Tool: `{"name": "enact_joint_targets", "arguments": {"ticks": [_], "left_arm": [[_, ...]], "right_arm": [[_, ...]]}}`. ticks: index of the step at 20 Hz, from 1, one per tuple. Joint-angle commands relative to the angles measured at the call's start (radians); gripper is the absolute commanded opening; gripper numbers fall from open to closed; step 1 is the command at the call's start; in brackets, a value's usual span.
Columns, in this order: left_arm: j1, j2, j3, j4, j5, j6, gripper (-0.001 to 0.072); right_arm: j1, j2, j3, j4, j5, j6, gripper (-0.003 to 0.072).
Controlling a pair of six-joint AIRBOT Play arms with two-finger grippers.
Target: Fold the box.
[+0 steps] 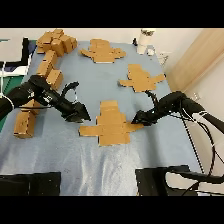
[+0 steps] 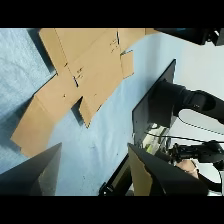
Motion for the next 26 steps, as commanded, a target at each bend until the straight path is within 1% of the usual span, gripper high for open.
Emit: {"name": "enact_joint_targets", "arguments": {"ticks": [1, 2, 3, 4, 7, 9, 10, 12, 15, 17, 20, 22, 26], "left_arm": [[0.004, 0.002, -0.015, -0.017, -0.001, 0.022, 0.0629], [0.004, 0.003, -0.015, -0.017, -0.002, 0.030, 0.0629], [0.004, 0.003, -0.015, -0.017, -0.001, 0.042, 0.0629], [0.004, 0.003, -0.015, -0.018, -0.001, 0.060, 0.0628], [0.010, 0.004, -0.017, -0.016, -0.002, 0.096, 0.0628], [0.023, 0.013, -0.037, -0.016, 0.001, 0.116, 0.0628], [0.034, 0.019, -0.058, -0.018, 0.003, 0.126, 0.0628], [0.064, 0.040, -0.130, -0.018, 0.018, 0.154, 0.0628], [0.106, 0.055, -0.251, -0.085, 0.115, 0.206, 0.0630], [0.105, 0.053, -0.291, -0.145, 0.165, 0.262, 0.0630], [0.089, 0.048, -0.292, -0.212, 0.224, 0.332, 0.0630], [0.089, 0.047, -0.291, -0.213, 0.284, 0.336, 0.0629], [0.089, 0.036, -0.291, -0.214, 0.366, 0.357, 0.0629]], "right_arm": [[0.031, -0.037, -0.006, 0.000, 0.023, 0.005, 0.0264], [0.041, -0.049, -0.005, 0.005, 0.023, -0.006, 0.0245], [0.055, -0.058, -0.005, 0.011, 0.025, -0.034, 0.0093], [0.070, -0.062, -0.005, 0.018, 0.025, -0.063, 0.0009], [0.119, -0.057, -0.008, 0.045, 0.029, -0.126, 0.0005], [0.137, -0.037, -0.035, 0.057, 0.049, -0.154, 0.0005], [0.148, -0.016, -0.058, 0.061, 0.070, -0.171, 0.0005], [0.173, 0.049, -0.117, 0.065, 0.142, -0.198, 0.0005], [0.231, 0.153, -0.180, 0.065, 0.229, -0.219, 0.0004], [0.282, 0.192, -0.192, 0.064, 0.239, -0.220, 0.0004], [0.354, 0.216, -0.191, 0.065, 0.261, -0.218, 0.0005], [0.385, 0.219, -0.190, 0.065, 0.270, -0.208, 0.0005], [0.398, 0.219, -0.190, 0.062, 0.269, -0.199, 0.0004]]}}
